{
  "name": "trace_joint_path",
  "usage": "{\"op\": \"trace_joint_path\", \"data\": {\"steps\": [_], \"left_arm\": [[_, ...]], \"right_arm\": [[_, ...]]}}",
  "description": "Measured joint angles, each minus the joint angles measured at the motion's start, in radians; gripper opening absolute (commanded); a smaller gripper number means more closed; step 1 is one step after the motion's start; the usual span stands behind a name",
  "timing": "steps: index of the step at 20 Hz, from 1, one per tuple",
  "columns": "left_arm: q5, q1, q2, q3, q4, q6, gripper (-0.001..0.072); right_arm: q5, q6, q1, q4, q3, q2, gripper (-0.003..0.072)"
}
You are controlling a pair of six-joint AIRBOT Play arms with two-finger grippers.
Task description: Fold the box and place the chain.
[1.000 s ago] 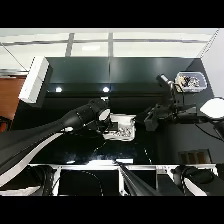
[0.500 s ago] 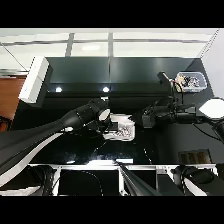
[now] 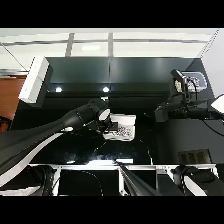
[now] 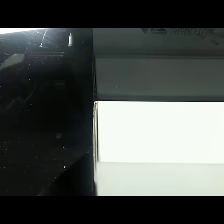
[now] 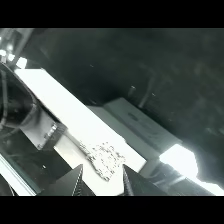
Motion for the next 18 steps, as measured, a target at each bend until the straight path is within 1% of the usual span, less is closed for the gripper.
{"op": "trace_joint_path", "data": {"steps": [5, 6, 7, 8, 9, 12, 14, 18], "left_arm": [[-0.003, 0.003, -0.018, 0.003, -0.014, 0.002, 0.0028], [-0.006, 0.003, -0.02, 0.006, -0.019, 0.002, 0.004], [-0.01, 0.003, -0.021, 0.013, -0.021, 0.003, 0.017], [0.003, 0.003, -0.029, 0.02, -0.024, 0.006, 0.0346], [-0.012, 0.003, -0.024, 0.035, -0.022, 0.006, 0.0425], [-0.076, 0.002, -0.015, 0.076, 0.009, 0.021, 0.0425], [-0.094, 0.0, 0.012, 0.091, 0.038, 0.047, 0.0425], [-0.117, -0.001, 0.135, 0.094, 0.132, 0.123, 0.0425]], "right_arm": [[0.017, -0.02, -0.026, -0.018, 0.002, 0.0, 0.0295], [0.019, -0.023, -0.028, -0.019, 0.002, 0.0, 0.0295], [0.019, -0.023, -0.029, -0.021, 0.002, 0.0, 0.0295], [0.021, -0.024, -0.03, -0.024, 0.002, 0.0, 0.0295], [0.022, -0.026, -0.031, -0.027, 0.002, 0.0, 0.0295], [0.022, -0.026, -0.032, -0.061, 0.002, 0.0, 0.0295], [0.023, -0.027, -0.032, -0.082, 0.002, 0.0, 0.0296], [0.024, -0.027, -0.032, -0.101, 0.002, 0.0, 0.0295]]}}
